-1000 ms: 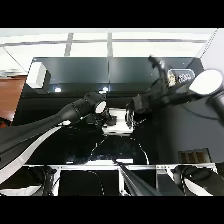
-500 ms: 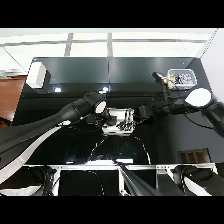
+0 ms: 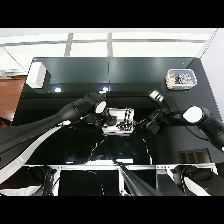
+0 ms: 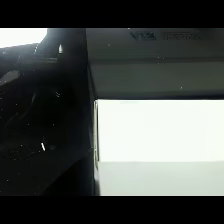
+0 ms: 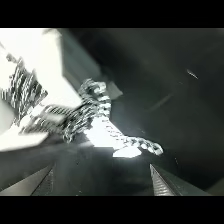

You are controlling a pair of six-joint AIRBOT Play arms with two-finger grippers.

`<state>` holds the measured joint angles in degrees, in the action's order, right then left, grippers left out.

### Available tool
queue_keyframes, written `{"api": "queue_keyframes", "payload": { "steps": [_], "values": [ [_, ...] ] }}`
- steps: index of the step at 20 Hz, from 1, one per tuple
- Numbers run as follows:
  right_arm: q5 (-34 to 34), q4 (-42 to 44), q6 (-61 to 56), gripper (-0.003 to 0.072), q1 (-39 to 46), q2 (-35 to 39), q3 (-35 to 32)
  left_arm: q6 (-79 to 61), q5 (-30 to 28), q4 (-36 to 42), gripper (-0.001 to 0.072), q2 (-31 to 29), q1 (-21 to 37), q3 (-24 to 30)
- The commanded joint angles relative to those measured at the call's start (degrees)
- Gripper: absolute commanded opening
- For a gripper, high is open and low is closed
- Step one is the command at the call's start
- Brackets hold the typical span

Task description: Fold the box and place the chain.

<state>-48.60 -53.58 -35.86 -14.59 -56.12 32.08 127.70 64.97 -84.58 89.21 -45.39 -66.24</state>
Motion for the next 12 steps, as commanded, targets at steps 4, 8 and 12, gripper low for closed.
{"api": "queue_keyframes", "payload": {
  "steps": [4, 8, 12],
  "values": [
    [1.95, 15.96, 42.91, 0.0710, -2.05, -5.90, -2.19, 0.00, 0.00, 0.00, 0.0028, 0.02, 0.00, 0.02],
    [3.89, 16.09, 47.56, 0.0709, -2.08, -9.94, -2.19, 0.00, -0.04, 0.00, 0.0028, 0.02, 0.02, 0.02],
    [6.47, 17.09, 50.27, 0.0709, -2.05, -13.22, -2.19, 0.00, -0.04, 0.00, 0.0028, 0.02, 0.02, 0.02]
  ]
}}
